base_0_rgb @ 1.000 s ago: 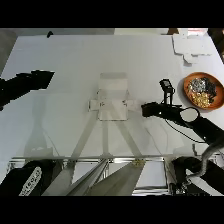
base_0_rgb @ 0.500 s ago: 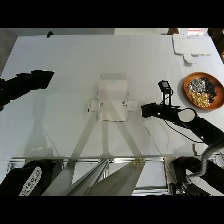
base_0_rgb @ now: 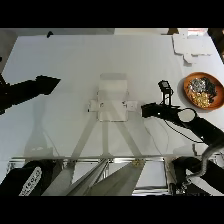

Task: Fold the box and place the chain.

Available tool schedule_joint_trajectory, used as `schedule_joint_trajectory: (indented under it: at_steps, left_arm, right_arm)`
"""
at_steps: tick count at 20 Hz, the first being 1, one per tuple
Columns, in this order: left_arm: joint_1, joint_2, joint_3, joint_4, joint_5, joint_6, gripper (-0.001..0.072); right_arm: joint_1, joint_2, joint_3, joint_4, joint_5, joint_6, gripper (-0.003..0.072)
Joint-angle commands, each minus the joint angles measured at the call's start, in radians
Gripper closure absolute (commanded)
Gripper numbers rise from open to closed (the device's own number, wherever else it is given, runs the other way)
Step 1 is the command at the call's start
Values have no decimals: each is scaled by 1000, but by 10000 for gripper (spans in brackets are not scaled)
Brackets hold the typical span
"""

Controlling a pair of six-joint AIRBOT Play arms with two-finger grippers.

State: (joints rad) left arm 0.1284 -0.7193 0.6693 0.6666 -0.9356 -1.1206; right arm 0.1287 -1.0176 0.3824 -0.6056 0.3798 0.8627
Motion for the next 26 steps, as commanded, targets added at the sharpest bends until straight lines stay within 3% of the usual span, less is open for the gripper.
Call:
schedule_joint_trajectory:
  at_steps: [1, 6, 10, 12, 14, 17, 18, 20, 26]
  left_arm:
    - [-1, 0, 0, 0, -114, 30, 461]
    - [-96, -23, 33, 55, -33, 106, 455]
    - [-312, -230, 235, 231, -31, 58, 446]
    - [-364, -386, 360, 226, -79, 58, 274]
    - [-376, -543, 478, 208, -132, 80, 179]
    - [-358, -748, 603, 197, -183, 110, 173]
    - [-348, -803, 621, 174, -186, 124, 169]
    - [-319, -895, 628, 69, -187, 198, 29]
    - [-303, -1044, 628, -127, -204, 414, 13]
  right_arm:
    - [1, -1, -1, 0, 0, 0, 677]
    - [1, -1, -1, 0, 0, 0, 677]
    - [1, -1, -1, 0, 0, 0, 677]
    - [1, -1, -1, 0, 0, 0, 677]
    - [1, -1, -1, 1, 0, 0, 677]
    - [1, -1, -1, 0, 0, 0, 677]
    - [1, -1, -1, 0, 0, 0, 677]
    - [1, -1, -1, 0, 0, 0, 677]
    - [1, -1, -1, 0, 0, 0, 677]
